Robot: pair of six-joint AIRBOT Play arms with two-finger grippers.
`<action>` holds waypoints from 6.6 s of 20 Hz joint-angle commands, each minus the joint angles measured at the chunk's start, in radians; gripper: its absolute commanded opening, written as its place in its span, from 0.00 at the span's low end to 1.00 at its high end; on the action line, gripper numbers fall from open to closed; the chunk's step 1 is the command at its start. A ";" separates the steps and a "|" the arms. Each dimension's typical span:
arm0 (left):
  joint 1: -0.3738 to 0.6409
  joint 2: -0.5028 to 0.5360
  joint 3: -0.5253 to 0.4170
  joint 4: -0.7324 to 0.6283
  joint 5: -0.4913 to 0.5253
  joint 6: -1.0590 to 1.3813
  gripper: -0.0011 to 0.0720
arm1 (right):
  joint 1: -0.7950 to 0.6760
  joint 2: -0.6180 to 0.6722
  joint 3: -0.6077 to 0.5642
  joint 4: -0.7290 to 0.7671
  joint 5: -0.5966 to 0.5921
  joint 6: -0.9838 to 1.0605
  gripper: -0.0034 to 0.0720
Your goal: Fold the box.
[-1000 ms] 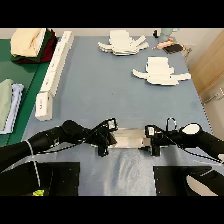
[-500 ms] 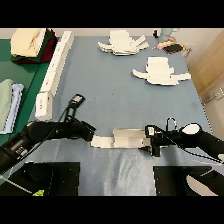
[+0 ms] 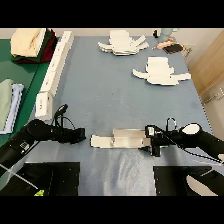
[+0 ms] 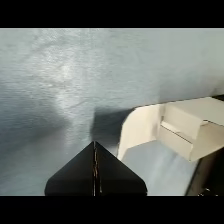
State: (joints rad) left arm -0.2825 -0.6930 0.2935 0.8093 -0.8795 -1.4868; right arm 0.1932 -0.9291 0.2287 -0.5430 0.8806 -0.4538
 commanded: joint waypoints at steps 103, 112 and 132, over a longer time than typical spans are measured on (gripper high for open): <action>-0.794 -0.611 0.713 0.587 -0.195 -1.016 0.57 | 0.000 0.001 0.001 0.001 0.000 0.000 0.65; -0.797 -0.679 0.715 0.591 -0.153 -1.019 0.25 | 0.000 0.001 0.001 0.000 0.000 0.000 0.65; -0.796 -0.679 0.713 0.593 -0.135 -0.997 0.78 | 0.000 0.001 0.001 0.000 0.000 0.000 0.65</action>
State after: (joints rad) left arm -1.0798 -1.3712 1.0077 1.4021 -1.0294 -2.4870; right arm 0.1936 -0.9287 0.2287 -0.5446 0.8806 -0.4545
